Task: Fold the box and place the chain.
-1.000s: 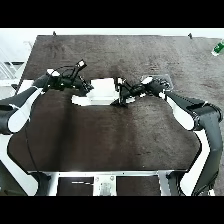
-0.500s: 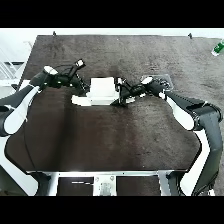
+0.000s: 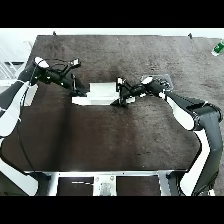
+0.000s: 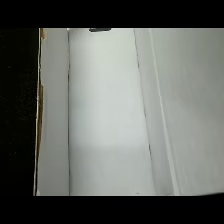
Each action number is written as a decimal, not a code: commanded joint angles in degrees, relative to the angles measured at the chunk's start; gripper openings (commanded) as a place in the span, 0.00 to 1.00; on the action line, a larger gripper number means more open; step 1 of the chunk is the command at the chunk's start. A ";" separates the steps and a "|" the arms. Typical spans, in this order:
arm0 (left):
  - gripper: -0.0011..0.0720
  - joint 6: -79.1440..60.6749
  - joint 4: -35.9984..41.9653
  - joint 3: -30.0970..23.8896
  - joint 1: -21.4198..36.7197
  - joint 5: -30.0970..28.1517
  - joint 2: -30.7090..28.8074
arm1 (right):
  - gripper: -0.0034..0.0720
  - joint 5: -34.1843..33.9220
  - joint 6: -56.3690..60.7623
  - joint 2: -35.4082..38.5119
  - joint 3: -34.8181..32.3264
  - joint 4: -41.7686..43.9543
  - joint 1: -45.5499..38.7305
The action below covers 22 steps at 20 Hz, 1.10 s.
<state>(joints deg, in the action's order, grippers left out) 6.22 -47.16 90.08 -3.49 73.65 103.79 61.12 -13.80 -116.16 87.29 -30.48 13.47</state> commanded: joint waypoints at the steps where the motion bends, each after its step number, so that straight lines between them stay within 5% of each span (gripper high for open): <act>1: 0.78 0.70 -6.14 -0.39 -2.08 1.49 0.02 | 0.80 0.00 0.02 -0.02 -0.02 0.04 0.02; 3: 0.78 0.83 -9.64 -0.39 -4.00 -0.28 0.87 | 0.80 0.00 0.02 -0.02 -0.02 0.04 0.02; 5: 0.93 1.33 -11.28 -0.37 -5.33 -2.58 2.01 | 0.80 0.02 0.02 -0.02 -0.02 0.04 0.02; 22: 0.89 -2.12 -7.48 -0.39 -5.77 -4.13 3.45 | 0.80 0.00 0.02 -0.02 -0.02 0.04 0.02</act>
<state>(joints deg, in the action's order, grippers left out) 4.95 -55.35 89.71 -9.30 68.34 106.78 61.12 -13.78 -116.16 87.29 -30.44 13.47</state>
